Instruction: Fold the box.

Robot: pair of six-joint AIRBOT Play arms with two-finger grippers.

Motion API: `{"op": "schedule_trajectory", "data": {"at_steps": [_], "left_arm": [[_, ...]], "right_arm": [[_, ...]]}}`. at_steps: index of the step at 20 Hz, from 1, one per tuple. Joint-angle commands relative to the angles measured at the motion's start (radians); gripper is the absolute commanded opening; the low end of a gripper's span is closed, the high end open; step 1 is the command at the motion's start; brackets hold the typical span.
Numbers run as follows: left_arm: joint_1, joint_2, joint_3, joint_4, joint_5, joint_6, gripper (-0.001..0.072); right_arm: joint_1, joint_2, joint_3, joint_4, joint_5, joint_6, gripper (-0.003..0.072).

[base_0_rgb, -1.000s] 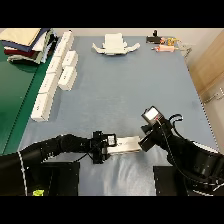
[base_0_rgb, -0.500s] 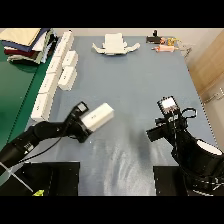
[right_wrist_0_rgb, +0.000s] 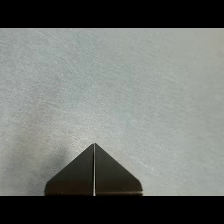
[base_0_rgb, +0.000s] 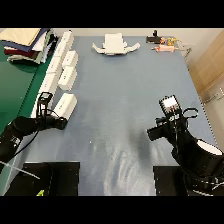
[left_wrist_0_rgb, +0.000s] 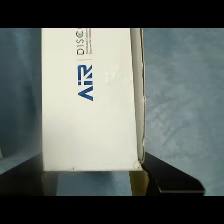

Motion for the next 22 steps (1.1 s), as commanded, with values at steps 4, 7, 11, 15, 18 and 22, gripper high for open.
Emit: {"op": "schedule_trajectory", "data": {"at_steps": [4,7,11,15,18,22], "left_arm": [[0.031,-0.259,0.134,-0.041,0.186,-0.016,0.0457],[0.031,-0.424,0.271,-0.068,0.193,-0.016,0.0457],[0.011,-0.598,0.442,-0.122,0.193,-0.015,0.0457],[-0.013,-0.719,0.56,-0.13,0.2,-0.016,0.0457],[-0.013,-0.781,0.605,-0.133,0.212,-0.015,0.0457],[-0.013,-0.809,0.619,-0.133,0.266,-0.014,0.0457]], "right_arm": [[0.0,-0.019,0.0,0.001,0.008,0.002,0.0006],[0.0,-0.036,0.0,0.001,0.008,0.002,0.0006],[0.0,-0.054,0.0,0.001,0.008,0.001,0.0005],[0.0,-0.073,0.0,0.002,0.008,0.001,0.0006],[0.0,-0.08,0.0,0.002,0.007,0.001,0.0006],[0.0,-0.08,0.0,0.004,0.007,0.001,0.0006]]}}
